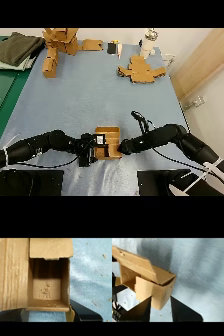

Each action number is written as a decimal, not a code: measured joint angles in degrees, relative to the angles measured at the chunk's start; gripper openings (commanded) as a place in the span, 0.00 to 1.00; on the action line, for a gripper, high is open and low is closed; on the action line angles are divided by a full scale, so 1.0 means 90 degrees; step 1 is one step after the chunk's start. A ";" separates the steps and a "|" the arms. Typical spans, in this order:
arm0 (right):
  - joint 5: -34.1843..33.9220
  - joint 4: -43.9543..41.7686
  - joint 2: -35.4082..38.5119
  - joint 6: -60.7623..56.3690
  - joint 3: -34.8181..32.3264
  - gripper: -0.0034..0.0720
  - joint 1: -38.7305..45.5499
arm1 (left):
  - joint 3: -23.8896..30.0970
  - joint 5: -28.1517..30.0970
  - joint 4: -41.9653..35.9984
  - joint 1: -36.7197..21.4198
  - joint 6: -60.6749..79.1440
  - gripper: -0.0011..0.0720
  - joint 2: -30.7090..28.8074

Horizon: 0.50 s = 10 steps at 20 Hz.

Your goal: Fold the box.

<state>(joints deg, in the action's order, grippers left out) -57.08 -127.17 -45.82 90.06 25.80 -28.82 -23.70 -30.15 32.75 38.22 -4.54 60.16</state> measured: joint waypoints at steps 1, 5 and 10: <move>0.0092 0.0170 -0.0058 -0.0211 0.0053 0.56 -0.0197 | 0.0000 0.0000 0.0000 0.0000 0.0000 0.73 0.0000; 0.0163 0.1545 -0.0559 -0.1894 0.0580 0.55 -0.1197 | 0.0000 0.0000 -0.0002 0.0000 -0.0002 0.73 0.0000; -0.0551 0.3296 -0.1656 -0.4187 0.1702 0.55 -0.2392 | 0.0000 0.0000 0.0000 0.0000 -0.0002 0.73 0.0000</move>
<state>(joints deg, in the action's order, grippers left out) -62.04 -97.51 -60.73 52.38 41.12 -50.35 -23.70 -30.15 32.75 38.22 -4.56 60.16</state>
